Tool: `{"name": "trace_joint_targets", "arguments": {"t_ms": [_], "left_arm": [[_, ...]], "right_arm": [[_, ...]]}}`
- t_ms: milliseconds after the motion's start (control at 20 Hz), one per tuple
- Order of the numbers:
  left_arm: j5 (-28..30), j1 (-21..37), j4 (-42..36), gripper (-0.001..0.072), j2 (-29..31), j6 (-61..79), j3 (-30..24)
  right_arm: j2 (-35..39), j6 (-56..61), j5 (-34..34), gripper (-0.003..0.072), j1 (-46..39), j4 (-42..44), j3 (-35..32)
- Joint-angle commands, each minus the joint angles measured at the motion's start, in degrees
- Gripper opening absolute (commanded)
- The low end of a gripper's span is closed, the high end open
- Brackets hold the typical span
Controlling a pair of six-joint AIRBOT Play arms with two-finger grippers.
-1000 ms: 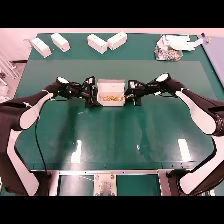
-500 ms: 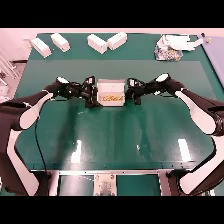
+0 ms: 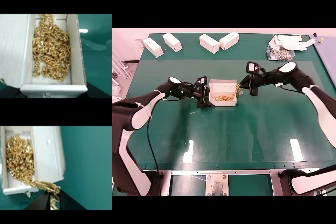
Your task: Fold the box and place the chain.
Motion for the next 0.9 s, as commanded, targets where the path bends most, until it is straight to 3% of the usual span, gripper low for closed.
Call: {"name": "trace_joint_targets", "arguments": {"t_ms": [0,200,500,850], "left_arm": [[0.0,0.0,0.0,0.0513,0.0,0.0,0.1],[0.0,0.0,0.0,0.0513,0.0,0.0,0.1],[0.0,0.0,0.0,0.0513,0.0,0.0,0.1],[0.0,0.0,0.0,0.0514,0.0,0.0,0.1]], "right_arm": [[6.4,4.7,2.8,0.0011,0.1,0.2,0.0],[12.2,6.6,3.6,0.0011,3.4,0.3,0.0],[12.7,6.6,2.4,0.001,9.1,0.3,-0.8],[4.5,6.5,1.2,0.0011,9.6,1.7,-1.6]]}}
